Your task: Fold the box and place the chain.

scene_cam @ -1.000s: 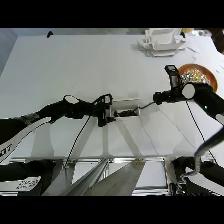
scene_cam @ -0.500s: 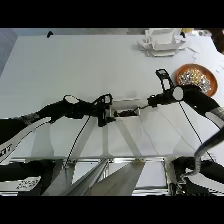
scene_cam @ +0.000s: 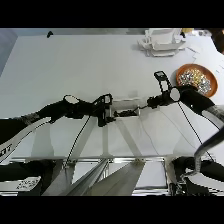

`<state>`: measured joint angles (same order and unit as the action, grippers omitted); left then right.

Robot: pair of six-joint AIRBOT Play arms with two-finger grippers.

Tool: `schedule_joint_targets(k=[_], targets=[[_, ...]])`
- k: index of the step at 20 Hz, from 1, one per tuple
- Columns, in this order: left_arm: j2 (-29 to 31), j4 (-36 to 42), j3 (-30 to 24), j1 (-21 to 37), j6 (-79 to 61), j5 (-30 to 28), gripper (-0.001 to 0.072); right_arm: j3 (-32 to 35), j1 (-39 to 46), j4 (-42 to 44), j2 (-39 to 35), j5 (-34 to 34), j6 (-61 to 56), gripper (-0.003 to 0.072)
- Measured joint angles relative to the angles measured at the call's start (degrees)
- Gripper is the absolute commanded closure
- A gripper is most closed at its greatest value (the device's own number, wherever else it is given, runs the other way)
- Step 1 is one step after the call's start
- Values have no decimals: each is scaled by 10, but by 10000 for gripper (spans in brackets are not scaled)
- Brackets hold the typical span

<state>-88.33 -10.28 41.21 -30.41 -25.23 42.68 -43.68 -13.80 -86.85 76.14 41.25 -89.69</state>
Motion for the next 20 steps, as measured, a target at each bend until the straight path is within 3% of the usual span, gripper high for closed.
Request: schedule_joint_targets(k=[1,3,4,5,6,12,20], targets=[[0,0,0,0,0,0,457,0,0,0,1,-1,-1,380],[0,0,0,0,0,0,457,0,0,-3,3,-3,-1,407],[0,0,0,0,0,0,457,0,0,-4,3,-7,-2,500],[0,0,0,0,0,0,457,0,0,-4,4,-8,-1,648],[0,0,0,0,0,0,457,0,0,-3,4,-11,-2,677],[0,0,0,0,0,0,457,0,0,-3,-12,-4,12,678],[0,0,0,0,0,0,457,1,-47,18,-154,50,17,677]])
